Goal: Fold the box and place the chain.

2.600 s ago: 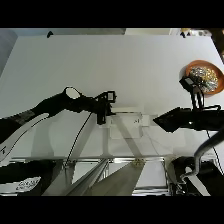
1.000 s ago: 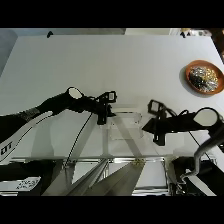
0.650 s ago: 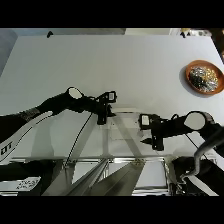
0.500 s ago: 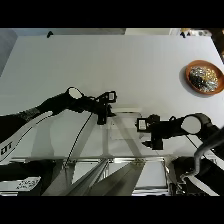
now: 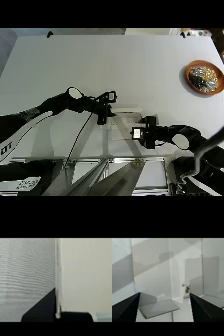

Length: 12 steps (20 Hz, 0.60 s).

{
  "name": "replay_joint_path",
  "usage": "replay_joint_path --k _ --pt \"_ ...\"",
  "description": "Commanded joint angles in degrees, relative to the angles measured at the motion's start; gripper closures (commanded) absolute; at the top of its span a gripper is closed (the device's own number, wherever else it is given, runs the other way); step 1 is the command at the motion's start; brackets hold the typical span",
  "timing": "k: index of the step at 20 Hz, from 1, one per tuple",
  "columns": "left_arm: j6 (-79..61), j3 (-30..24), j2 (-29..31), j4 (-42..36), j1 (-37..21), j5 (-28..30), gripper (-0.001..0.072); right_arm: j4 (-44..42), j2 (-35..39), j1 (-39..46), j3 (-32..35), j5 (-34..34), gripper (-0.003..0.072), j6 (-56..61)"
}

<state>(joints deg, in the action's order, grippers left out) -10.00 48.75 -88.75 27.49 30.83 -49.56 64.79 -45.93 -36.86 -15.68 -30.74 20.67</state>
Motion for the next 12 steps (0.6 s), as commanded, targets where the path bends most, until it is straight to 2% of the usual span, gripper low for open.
replay_joint_path --k 1,4,7,9,12 --pt "-0.02 0.02 -0.04 0.02 -0.02 0.00 0.0700 0.79 -0.57 -0.57 0.92 4.66 -0.0011 2.78" --pt "-0.02 0.02 -0.04 0.02 -0.02 0.02 0.0700 1.22 -1.64 -0.59 1.05 5.07 -0.0011 3.39" --pt "-0.02 0.02 -0.04 0.02 -0.02 0.00 0.0700 1.03 3.50 -2.97 1.05 3.69 -0.0011 3.78" --pt "-0.02 0.02 -0.04 0.02 -0.02 0.00 0.0700 0.98 8.13 -4.68 1.11 -0.15 -0.0009 9.40" --pt "-0.02 0.02 -0.04 0.02 -0.02 0.02 0.0700 1.22 9.09 -4.85 3.67 0.44 -0.0008 10.97"
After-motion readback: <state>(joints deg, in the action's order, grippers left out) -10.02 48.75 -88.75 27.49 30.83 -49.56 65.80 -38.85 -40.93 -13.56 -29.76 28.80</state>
